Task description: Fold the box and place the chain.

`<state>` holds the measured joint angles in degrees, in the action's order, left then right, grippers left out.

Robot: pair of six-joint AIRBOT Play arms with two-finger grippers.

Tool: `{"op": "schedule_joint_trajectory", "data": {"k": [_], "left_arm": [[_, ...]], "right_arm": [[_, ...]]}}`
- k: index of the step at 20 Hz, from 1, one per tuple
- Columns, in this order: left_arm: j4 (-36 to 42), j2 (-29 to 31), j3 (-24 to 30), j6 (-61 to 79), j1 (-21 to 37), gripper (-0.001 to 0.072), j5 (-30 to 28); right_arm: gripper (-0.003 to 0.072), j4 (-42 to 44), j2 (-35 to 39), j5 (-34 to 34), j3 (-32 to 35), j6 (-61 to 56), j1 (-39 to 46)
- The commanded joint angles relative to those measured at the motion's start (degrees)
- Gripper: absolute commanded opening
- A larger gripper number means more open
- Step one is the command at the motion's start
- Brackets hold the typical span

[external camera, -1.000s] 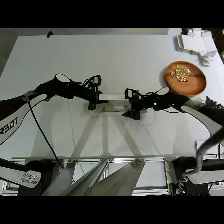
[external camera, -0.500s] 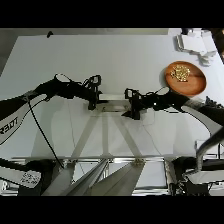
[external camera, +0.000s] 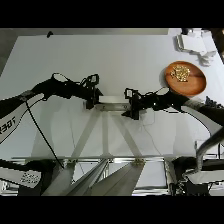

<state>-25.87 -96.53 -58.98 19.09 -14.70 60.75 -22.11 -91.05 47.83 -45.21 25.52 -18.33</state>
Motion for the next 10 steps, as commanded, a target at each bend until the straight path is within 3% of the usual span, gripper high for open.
{"op": "schedule_joint_trajectory", "data": {"k": [1, 6, 8, 10], "left_arm": [[0.02, 1.05, -0.04, -0.09, 0.79, 0.0237, 1.38], [-11.04, 7.17, -0.04, -6.14, 5.35, 0.0221, 7.15], [-19.39, 10.23, -0.02, -9.44, 6.82, 0.0010, 9.42], [-23.43, 11.96, -0.02, -13.46, 6.45, 0.0008, 12.33]], "right_arm": [[0.0461, -0.13, 0.02, 0.22, -0.02, 0.04, 0.00], [0.0461, -0.13, 0.02, 0.24, -0.02, 0.04, 0.00], [0.0461, -0.13, 0.04, 0.24, -0.02, 0.04, 0.00], [0.0461, -0.13, 0.02, 0.24, -0.02, 0.07, 0.00]]}}
